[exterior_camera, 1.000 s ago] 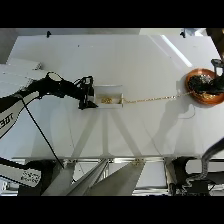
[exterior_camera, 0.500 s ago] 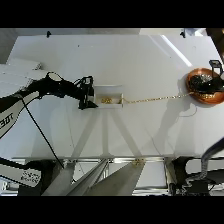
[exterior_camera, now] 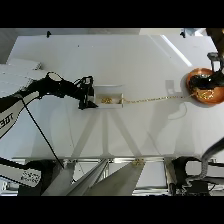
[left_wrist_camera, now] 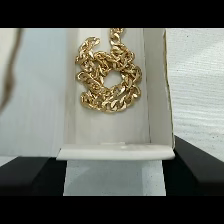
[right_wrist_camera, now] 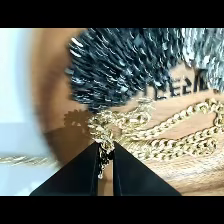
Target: Fold the box and place the chain.
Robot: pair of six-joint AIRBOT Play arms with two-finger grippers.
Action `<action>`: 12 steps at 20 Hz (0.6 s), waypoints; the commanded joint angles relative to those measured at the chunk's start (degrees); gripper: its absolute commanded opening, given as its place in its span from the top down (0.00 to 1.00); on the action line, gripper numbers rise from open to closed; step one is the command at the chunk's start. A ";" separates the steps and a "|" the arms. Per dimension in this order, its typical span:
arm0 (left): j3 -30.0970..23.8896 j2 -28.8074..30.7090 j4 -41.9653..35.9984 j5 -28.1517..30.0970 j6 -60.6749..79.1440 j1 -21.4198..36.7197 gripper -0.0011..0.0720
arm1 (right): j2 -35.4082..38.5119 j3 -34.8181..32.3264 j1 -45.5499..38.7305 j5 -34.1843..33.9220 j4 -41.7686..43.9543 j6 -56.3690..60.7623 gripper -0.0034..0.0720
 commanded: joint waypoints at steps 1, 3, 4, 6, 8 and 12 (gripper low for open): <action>0.00 0.00 0.02 0.00 0.02 0.00 0.75 | 5.75 0.07 3.85 2.89 0.26 0.04 0.94; 0.00 0.00 0.02 0.00 0.02 0.00 0.75 | 8.46 0.07 6.97 5.92 0.31 0.04 0.94; 0.00 0.00 0.02 0.00 0.02 0.00 0.75 | 9.46 0.07 8.63 7.67 0.72 0.04 0.94; 0.00 0.00 0.02 0.00 0.02 0.00 0.75 | 11.06 0.07 12.44 11.65 4.31 0.07 0.94; 0.00 0.00 0.02 0.00 0.02 0.00 0.75 | 11.87 0.07 16.92 13.40 8.87 0.07 0.94; 0.00 0.00 0.02 0.00 0.02 0.00 0.75 | 11.89 0.07 27.41 12.72 14.03 0.85 0.94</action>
